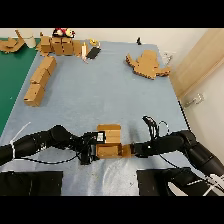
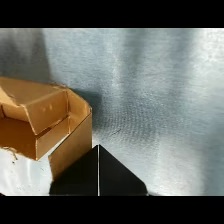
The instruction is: Fold the box.
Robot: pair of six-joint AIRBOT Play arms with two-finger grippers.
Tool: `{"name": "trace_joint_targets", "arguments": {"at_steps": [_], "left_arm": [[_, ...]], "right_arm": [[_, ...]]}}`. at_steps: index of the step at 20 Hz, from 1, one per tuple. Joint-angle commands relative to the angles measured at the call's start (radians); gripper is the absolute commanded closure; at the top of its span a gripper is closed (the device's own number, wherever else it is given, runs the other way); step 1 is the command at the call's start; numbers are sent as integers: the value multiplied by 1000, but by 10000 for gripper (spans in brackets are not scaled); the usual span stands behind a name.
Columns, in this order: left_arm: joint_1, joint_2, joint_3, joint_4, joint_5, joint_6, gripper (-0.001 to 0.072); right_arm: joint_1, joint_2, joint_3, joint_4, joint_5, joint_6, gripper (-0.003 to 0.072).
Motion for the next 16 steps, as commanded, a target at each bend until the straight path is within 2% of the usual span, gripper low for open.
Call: {"name": "trace_joint_targets", "arguments": {"at_steps": [1, 2, 3, 4, 10, 12, 14, 15, 16], "left_arm": [[1, 0, 0, 0, 0, 0, 252], [1, 0, 0, 0, 0, 0, 252], [1, 1, 0, 0, 0, 0, 252], [1, 0, 0, 0, 0, 0, 252], [1, 0, 0, 0, 0, 0, 252], [1, 0, 0, 0, 0, 0, 252], [1, 0, 0, 0, 0, 0, 252], [1, 0, 0, 0, 0, 0, 252], [1, 0, 0, 0, 0, 0, 252]], "right_arm": [[0, 31, 2, 47, -1, -4, 678], [0, 47, 3, 61, -2, -3, 593], [0, 60, 2, 78, -4, -3, 410], [0, 69, 3, 94, -8, -3, 358], [0, 74, 21, 133, -7, -4, 354], [0, 74, 37, 135, -4, -4, 281], [5, 71, 39, 140, 2, -5, 279], [16, 59, 38, 140, 7, -4, 227], [32, 41, 38, 140, 27, -3, 210]]}}
